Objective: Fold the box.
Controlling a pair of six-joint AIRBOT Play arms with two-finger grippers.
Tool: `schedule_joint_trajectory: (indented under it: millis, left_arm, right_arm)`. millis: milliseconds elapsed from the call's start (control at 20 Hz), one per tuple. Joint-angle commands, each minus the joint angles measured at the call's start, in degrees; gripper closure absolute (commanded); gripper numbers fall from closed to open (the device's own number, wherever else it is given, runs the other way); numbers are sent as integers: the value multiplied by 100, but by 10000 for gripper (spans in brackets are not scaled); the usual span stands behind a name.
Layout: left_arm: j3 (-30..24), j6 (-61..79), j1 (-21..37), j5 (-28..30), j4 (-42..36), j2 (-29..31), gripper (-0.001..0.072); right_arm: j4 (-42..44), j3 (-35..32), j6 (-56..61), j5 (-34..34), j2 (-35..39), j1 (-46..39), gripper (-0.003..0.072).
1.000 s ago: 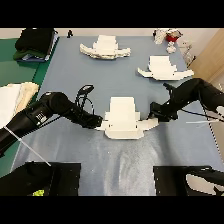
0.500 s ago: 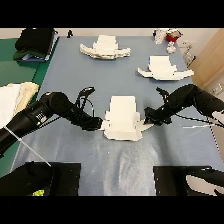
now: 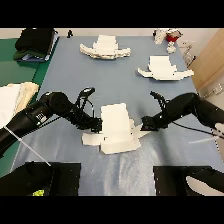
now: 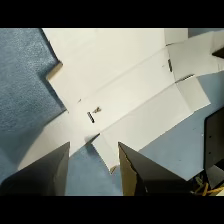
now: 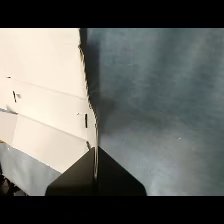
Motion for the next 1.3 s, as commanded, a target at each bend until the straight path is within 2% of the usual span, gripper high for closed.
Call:
schedule_joint_trajectory:
  millis: [0, 150, 300, 550, 800, 950, 1100, 1150, 1200, 1250]
  left_arm:
    - [2, 271, 63, -39, -9, -2, 246]
    - [2, 562, 490, -50, -162, -101, 246]
    - [2, 1556, 997, -7, -1043, -450, 246]
    - [20, 3373, 1661, 155, -2605, -1606, 246]
    - [566, 4197, 1950, 31, -2874, -2774, 246]
    - [1043, 4732, 1950, -490, -3206, -3311, 246]
    - [1412, 4994, 1945, -1453, -3211, -3659, 246]
    - [1436, 5082, 1941, -1635, -3195, -3700, 289]
    - [1436, 5252, 1930, -1757, -3176, -3711, 485]
    - [1436, 5388, 1919, -1803, -3176, -3709, 533]
  right_arm:
    - [31, -1005, -186, 1029, 1045, 345, 688]
    - [33, -1484, -188, 1541, 1543, 385, 688]
    - [35, -1526, -229, 1554, 1569, 387, 688]
    - [39, -1526, -227, 1547, 1572, 387, 688]
    - [33, -1526, -229, 1526, 1567, 387, 688]
    - [33, -1526, -227, 1519, 1565, 387, 687]
    - [9, -1526, -227, 1510, 1565, 385, 687]
    - [4, -1526, -227, 1510, 1563, 385, 687]
    - [4, -1526, -227, 1510, 1565, 385, 687]
    - [4, -1526, -229, 1510, 1563, 385, 686]
